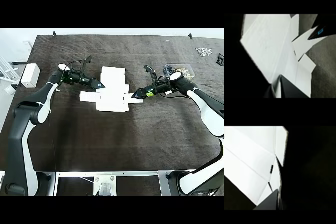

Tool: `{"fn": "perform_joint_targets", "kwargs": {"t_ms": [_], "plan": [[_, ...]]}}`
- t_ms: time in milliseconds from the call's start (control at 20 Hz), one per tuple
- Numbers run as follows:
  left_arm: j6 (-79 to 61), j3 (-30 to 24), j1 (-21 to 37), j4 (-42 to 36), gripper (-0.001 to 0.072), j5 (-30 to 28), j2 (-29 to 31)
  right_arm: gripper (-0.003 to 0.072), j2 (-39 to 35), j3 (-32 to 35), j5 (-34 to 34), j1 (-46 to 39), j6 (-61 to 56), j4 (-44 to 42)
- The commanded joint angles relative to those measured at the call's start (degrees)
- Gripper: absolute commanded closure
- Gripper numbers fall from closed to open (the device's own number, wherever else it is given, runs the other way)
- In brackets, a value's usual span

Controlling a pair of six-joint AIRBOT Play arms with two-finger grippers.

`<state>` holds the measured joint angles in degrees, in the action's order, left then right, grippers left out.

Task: Fold the box and place the chain.

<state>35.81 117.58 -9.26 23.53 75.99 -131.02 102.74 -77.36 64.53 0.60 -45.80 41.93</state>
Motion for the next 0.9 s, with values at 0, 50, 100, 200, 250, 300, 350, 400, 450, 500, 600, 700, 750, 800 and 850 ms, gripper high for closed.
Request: {"fn": "perform_joint_targets", "kwargs": {"t_ms": [0, 50, 100, 200, 250, 300, 350, 400, 450, 500, 600, 700, 750, 800, 850], "plan": [[-0.9, 0.0, 0.0, -1.1, 0.0601, 0.0, -0.1, 0.0674, 0.0, 0.0, 0.0, 0.0, 0.0, 0.3], [-1.0, 0.0, 0.0, -1.2, 0.0601, 0.1, -0.1, 0.0674, 0.0, 0.0, 0.0, 0.0, 0.0, 0.3], [-1.5, 0.0, 0.0, -1.3, 0.0661, 0.3, -0.1, 0.0674, 0.0, 0.0, 0.0, 0.0, 0.0, 0.3], [-3.1, 0.0, 0.0, -2.1, 0.0687, 1.7, -0.1, 0.0673, 0.0, 0.0, 0.7, 0.0, 1.4, 0.3], [-3.9, 0.0, 0.0, -2.2, 0.0688, 2.6, -0.1, 0.0669, 0.0, 0.0, 1.6, 0.0, 3.3, 0.3], [-5.0, 0.0, 0.0, -2.1, 0.0689, 3.5, -0.1, 0.0573, 0.0, 0.0, 2.2, 0.0, 4.0, 0.2], [-6.1, 0.0, 0.0, -2.1, 0.0689, 4.5, -0.1, 0.0442, -0.1, 0.0, 3.0, -0.2, 5.0, 0.3], [-7.6, 0.0, 0.0, -2.1, 0.0689, 5.1, -0.1, 0.0407, -0.1, 0.0, 3.4, -0.5, 5.9, 0.2], [-9.6, -0.2, 0.0, -2.2, 0.069, 5.6, -0.1, 0.0407, -0.3, -0.1, 3.5, -1.0, 6.4, 0.3], [-12.2, -0.4, 0.0, -2.2, 0.069, 6.0, -0.1, 0.0407, -0.5, -0.4, 3.5, -1.9, 6.8, 0.2], [-17.8, -0.9, 0.0, -2.5, 0.0691, 6.4, -0.1, 0.0407, -1.4, -1.0, 3.5, -3.9, 7.1, -0.2], [-24.2, -1.6, 0.1, -3.3, 0.0693, 6.6, -0.1, 0.0407, -2.5, -1.2, 3.5, -6.3, 7.1, -1.9], [-27.0, -2.1, 0.0, -3.9, 0.0694, 6.9, -0.1, 0.0407, -3.2, -1.2, 3.5, -7.8, 7.1, -3.0], [-30.2, -2.7, 0.0, -5.4, 0.0695, 8.0, -0.1, 0.0409, -3.6, -1.2, 3.5, -9.2, 7.1, -4.5], [-32.6, -3.4, 0.2, -7.1, 0.0695, 8.3, -0.1, 0.0408, -3.6, -1.2, 3.7, -10.3, 7.1, -6.2]]}}
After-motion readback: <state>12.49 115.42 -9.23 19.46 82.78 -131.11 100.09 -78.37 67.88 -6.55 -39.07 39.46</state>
